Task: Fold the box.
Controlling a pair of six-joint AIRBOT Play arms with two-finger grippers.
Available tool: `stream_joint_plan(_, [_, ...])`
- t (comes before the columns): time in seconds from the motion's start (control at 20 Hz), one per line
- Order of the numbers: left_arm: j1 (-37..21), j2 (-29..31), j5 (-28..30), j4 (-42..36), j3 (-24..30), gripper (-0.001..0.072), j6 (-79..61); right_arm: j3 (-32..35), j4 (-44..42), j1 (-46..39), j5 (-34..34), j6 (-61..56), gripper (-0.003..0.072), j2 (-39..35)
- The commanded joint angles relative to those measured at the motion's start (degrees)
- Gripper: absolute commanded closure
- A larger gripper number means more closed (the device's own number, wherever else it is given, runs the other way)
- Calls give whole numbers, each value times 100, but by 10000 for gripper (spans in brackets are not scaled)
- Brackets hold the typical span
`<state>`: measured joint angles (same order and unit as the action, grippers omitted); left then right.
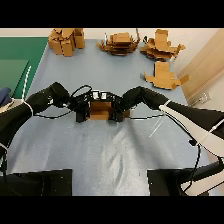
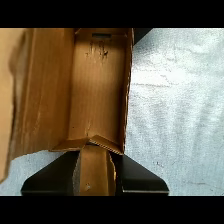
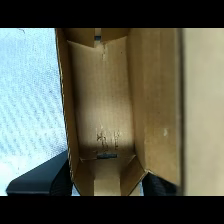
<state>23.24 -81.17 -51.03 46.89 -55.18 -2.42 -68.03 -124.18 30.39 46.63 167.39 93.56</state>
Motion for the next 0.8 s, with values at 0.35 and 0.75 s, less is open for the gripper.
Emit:
stream_joint_plan(0.35, [-7, 7, 9, 262, -7, 475, -17, 2, -15, 2, 0, -2, 180, 4])
stream_joint_plan(0.75, [-4, 7, 525, 496, -7, 475, 7, 2, -15, 2, 2, -4, 180, 4])
